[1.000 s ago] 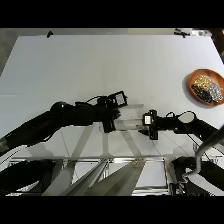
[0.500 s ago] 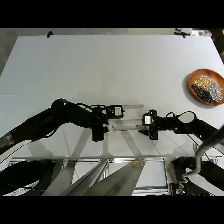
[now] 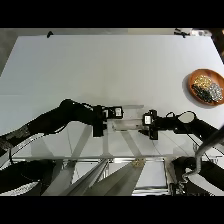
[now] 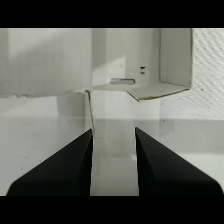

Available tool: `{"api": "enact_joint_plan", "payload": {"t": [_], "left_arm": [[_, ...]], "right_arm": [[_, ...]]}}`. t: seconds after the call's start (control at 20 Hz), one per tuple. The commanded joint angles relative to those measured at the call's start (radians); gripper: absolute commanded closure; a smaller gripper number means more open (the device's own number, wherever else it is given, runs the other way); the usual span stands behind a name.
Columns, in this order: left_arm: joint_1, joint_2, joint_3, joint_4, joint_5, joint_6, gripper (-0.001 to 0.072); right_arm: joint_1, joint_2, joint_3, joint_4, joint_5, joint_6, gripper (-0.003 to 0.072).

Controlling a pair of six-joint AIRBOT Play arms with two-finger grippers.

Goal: Fold the box and place the chain.

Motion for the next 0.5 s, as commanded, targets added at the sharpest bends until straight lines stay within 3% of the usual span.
{"api": "enact_joint_plan", "payload": {"t": [0.0,0.45], "left_arm": [[0.002,-0.027,-0.002,0.000,-0.049,0.046,0.0416],[-0.037,-0.028,-0.002,-0.077,-0.031,0.107,0.0462]], "right_arm": [[0.000,0.000,0.000,0.000,0.001,0.000,0.0271],[0.000,0.000,0.000,0.000,0.000,0.000,0.0271]]}}
